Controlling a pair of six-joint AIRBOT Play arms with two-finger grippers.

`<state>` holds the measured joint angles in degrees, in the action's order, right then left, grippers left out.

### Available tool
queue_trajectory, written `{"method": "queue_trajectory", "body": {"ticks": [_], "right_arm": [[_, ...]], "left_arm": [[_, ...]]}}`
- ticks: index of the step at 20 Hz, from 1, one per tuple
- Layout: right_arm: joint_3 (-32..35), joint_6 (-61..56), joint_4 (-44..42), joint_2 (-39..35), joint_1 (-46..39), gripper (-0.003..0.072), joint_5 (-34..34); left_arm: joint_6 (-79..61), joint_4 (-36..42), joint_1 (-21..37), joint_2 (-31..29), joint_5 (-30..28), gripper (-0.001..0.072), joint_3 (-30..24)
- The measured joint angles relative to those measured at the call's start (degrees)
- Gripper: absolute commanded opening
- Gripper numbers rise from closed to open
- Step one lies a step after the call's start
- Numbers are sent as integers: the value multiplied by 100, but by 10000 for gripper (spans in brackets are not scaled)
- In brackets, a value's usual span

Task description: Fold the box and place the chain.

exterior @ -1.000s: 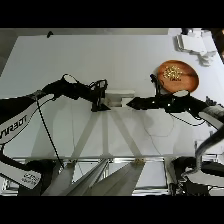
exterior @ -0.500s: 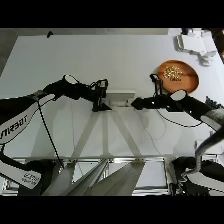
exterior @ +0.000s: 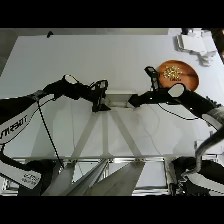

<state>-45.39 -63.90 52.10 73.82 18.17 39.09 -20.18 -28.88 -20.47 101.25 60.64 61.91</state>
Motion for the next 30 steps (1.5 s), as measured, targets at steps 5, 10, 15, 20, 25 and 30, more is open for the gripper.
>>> {"method": "queue_trajectory", "body": {"ticks": [5, 10, 15, 20, 25, 30], "right_arm": [[-433, -1471, 1561, 162, 411, 661, 330], [-815, -2601, 2597, 684, 850, 589, 573], [-1464, -3585, 3550, 1252, 1233, 360, 1049], [-1908, -4129, 3980, 1547, 1506, 360, 1515], [-2026, -4728, 3950, 1624, 1639, 440, 1963], [-2070, -5086, 3727, 1639, 1735, 288, 2070]], "left_arm": [[4, 2, 0, 2, 2, 257, 0], [7, 7, 0, 2, 2, 257, 0], [11, 9, 0, 2, 2, 257, 0], [9, 9, 0, 2, 2, 257, 0], [9, -4, 0, 2, 28, 257, 0], [7, 0, 0, 2, 22, 257, 0]]}}
